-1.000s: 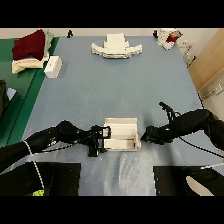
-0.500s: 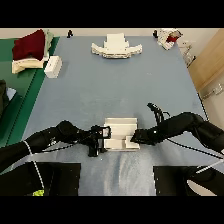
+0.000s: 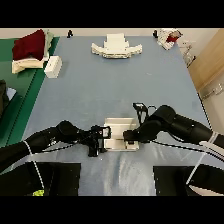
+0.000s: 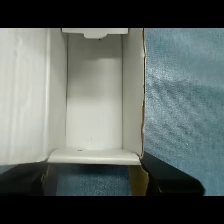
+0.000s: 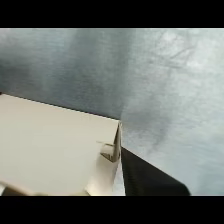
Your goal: Fold the box.
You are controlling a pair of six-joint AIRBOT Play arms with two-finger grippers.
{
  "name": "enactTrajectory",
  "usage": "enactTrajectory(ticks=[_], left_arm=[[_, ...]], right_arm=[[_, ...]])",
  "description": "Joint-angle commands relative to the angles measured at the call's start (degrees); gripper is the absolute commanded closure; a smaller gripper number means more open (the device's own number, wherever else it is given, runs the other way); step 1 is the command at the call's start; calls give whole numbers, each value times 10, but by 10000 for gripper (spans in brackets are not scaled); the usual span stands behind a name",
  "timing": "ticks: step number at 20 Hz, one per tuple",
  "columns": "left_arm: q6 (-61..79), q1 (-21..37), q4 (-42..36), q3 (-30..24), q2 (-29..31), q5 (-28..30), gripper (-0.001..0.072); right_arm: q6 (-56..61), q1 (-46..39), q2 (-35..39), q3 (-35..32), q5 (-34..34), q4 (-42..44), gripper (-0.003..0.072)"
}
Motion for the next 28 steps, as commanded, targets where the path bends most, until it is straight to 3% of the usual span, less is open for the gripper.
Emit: enactTrajectory(ticks=[1,5,7,9,10,16,17,18,19,20,28], left_arm=[[0,0,0,0,0,0,192],[0,0,0,0,0,0,192],[0,0,0,0,0,0,192],[0,0,0,0,0,0,192],[0,0,0,0,0,0,192],[0,0,0,0,0,0,192],[0,0,0,0,0,0,192],[0,0,0,0,0,0,192],[0,0,0,0,0,0,192],[0,0,0,0,0,0,192],[0,0,0,0,0,0,192]], right_arm=[[127,66,-57,57,-72,-102,232],[157,80,-86,66,-73,-105,278],[162,80,-87,66,-73,-106,413],[161,80,-87,66,-73,-106,645],[161,80,-87,66,-73,-106,681],[161,80,-87,66,-73,-106,681],[161,80,-87,66,-73,-105,679],[161,80,-87,67,-73,-104,533],[161,80,-86,67,-75,-101,267],[161,80,-84,67,-77,-98,179],[161,76,0,101,-154,-115,181]])
